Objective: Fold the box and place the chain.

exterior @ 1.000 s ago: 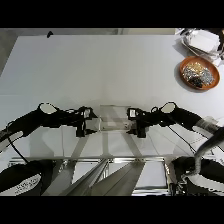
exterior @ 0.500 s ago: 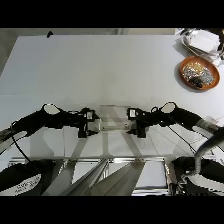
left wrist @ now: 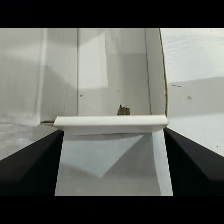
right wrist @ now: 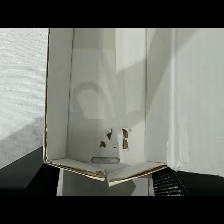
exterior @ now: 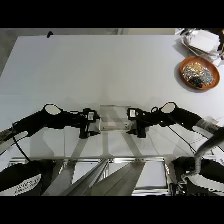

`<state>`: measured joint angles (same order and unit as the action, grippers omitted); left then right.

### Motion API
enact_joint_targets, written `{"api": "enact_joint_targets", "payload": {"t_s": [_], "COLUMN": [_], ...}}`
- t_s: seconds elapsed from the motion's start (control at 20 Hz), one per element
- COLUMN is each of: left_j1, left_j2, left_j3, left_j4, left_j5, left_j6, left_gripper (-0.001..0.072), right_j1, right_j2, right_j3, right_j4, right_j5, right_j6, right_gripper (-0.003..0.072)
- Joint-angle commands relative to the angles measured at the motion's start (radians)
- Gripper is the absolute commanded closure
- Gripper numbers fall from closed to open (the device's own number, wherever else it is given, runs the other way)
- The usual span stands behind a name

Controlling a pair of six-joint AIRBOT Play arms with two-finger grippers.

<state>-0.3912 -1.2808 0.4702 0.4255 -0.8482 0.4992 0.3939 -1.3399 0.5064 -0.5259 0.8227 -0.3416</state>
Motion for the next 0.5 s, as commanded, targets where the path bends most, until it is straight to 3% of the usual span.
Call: {"api": "enact_joint_targets", "payload": {"t_s": [0.0, 0.45], "left_j1": [-0.016, -0.041], "left_j2": [-0.003, -0.032], "left_j3": [0.001, 0.002], "left_j4": [-0.019, -0.061], "left_j5": [0.008, 0.010], "left_j6": [0.018, 0.022], "left_gripper": [0.0005, 0.0007], "right_j1": [0.000, 0.000], "right_j2": [0.001, 0.001], "right_j3": [0.001, 0.001], "right_j4": [0.000, 0.000], "right_j5": [0.000, 0.000], "right_j6": [0.000, 0.000], "right_gripper": [0.0307, 0.0307]}}
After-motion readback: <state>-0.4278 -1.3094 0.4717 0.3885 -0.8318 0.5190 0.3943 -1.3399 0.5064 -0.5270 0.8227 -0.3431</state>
